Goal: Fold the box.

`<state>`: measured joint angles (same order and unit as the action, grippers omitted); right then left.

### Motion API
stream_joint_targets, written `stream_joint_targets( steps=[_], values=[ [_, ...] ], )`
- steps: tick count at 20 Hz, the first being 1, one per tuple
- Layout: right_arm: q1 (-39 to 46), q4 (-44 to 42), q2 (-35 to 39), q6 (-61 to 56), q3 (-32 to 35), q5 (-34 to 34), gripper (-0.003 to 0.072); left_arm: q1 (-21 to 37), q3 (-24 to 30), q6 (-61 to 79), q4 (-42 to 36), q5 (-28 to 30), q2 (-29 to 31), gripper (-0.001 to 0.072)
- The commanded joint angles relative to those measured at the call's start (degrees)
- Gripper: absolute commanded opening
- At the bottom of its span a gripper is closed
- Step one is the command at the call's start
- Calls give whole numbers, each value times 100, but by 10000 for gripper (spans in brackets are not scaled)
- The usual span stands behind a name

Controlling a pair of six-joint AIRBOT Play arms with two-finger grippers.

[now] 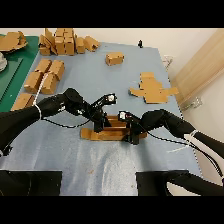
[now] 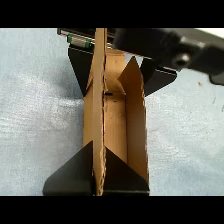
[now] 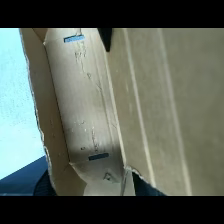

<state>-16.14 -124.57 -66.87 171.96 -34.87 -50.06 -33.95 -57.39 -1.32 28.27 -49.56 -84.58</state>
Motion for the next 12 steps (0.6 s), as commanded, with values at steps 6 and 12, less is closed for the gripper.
stream_joint_targets(
  steps=[6, 12],
  values=[
    [-4, -26, 146, -2, -28, -146, 610, 2, -4, 0, 0, 0, 2, 11],
    [-4, -83, 146, -2, -28, -144, 611, 0, -4, 0, 0, 0, 2, 11]
  ],
)
